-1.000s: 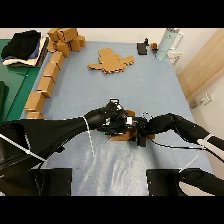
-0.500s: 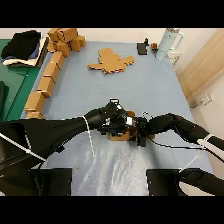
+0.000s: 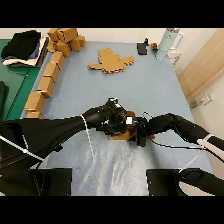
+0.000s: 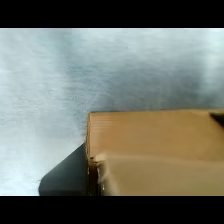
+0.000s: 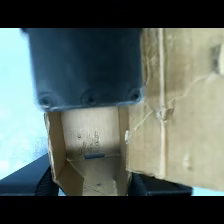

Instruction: Fold the box.

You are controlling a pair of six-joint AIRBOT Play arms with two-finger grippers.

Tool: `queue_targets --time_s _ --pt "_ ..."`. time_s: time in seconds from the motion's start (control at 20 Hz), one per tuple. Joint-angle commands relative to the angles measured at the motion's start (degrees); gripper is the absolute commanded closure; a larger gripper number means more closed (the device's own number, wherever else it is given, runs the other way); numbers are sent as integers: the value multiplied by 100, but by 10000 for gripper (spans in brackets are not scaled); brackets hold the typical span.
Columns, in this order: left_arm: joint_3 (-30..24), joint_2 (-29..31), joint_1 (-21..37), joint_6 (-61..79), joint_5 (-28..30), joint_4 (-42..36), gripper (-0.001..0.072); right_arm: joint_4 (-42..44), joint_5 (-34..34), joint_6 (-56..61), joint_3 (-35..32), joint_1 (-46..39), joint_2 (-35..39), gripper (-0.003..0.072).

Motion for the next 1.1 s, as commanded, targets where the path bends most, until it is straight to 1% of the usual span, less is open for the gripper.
queue_targets --time_s 0.0,0.2,0.25,0.3,0.35,0.45,0.65,0.85,1.05 --pt "4 2 0 33 37 4 697 -2 -13 -20 0 0 0 206" --pt "7 4 0 33 37 -22 685 -2 -13 -20 0 0 0 206" --pt "7 4 0 31 35 -22 436 -2 -11 -20 0 0 0 206" --pt "7 4 0 7 20 -26 139 0 -11 -20 0 0 0 206" --pt "7 7 7 -9 7 -55 107 -2 -11 -20 0 0 0 206" --pt "35 42 98 13 -81 -444 107 0 -13 -20 0 0 0 206" --pt "332 66 651 809 -918 -1567 106 0 -11 -20 0 0 0 206" --pt "708 63 1453 1740 -1709 -2500 106 0 -13 -20 0 0 0 206" --pt "848 61 2312 2680 -2048 -3368 106 -2 -11 -20 0 0 0 206"
